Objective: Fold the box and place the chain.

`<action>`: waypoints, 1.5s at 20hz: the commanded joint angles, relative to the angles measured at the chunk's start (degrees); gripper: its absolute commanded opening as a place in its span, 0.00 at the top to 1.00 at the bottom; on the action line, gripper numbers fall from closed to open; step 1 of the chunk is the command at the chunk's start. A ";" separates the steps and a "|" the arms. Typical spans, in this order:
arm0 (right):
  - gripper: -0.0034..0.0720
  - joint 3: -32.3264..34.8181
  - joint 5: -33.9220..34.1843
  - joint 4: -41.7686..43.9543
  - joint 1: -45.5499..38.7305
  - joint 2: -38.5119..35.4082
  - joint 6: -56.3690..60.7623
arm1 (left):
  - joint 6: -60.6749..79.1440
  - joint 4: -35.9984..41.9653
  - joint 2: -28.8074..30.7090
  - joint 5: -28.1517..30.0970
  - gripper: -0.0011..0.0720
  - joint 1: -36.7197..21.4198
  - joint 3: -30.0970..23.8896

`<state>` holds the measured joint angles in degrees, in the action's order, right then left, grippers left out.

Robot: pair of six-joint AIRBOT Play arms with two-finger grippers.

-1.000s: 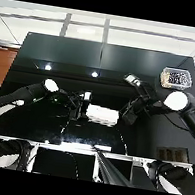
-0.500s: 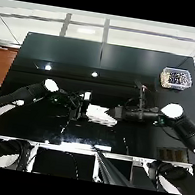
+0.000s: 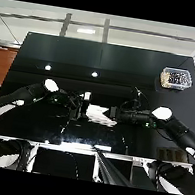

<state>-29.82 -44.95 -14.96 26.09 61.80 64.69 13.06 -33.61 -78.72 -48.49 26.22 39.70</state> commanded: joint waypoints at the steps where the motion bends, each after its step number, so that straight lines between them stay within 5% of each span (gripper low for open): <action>1: 0.94 0.09 0.20 -4.48 0.15 0.44 2.69 | 0.00 -0.02 0.00 0.02 0.44 0.00 0.07; 17: 0.94 0.09 2.38 -6.29 2.60 4.11 3.85 | 0.02 0.00 0.00 0.02 0.44 0.00 0.07; 23: 0.94 -2.03 -4.44 -6.73 1.55 -0.44 0.79 | -0.04 0.04 0.00 0.02 0.44 -0.02 0.09; 26: 0.94 -4.83 -10.67 -7.52 -5.66 -7.85 -4.37 | -1.99 1.25 0.02 0.02 0.44 -0.02 0.20; 30: 0.94 -9.03 -17.33 -18.97 -22.62 -17.86 -4.17 | -2.91 1.25 0.15 0.94 0.39 -0.02 0.24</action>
